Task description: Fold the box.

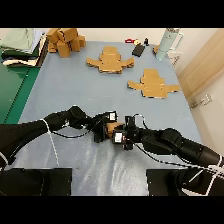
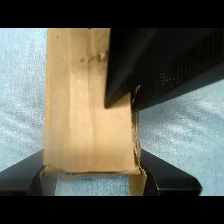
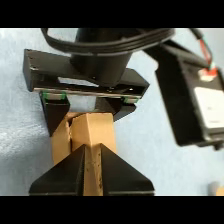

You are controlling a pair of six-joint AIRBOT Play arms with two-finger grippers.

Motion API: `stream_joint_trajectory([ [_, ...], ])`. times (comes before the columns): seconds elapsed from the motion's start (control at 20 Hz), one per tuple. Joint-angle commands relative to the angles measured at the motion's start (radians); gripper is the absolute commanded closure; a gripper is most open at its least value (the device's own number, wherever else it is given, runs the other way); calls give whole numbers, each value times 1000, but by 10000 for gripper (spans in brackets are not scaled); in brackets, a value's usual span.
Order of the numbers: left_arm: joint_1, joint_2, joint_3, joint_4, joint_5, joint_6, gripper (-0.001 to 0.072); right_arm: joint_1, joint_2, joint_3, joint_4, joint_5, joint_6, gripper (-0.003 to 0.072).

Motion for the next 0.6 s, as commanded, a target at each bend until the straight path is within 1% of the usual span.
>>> stream_joint_trajectory([
  [0.0,0,0,0,0,0,0,224,0,-5,0,28,-21,0,547],
  [0.3,0,0,0,0,0,0,223,0,-6,0,47,-51,0,547],
  [0.55,0,0,0,0,0,0,223,0,-1,0,47,-53,0,546],
])
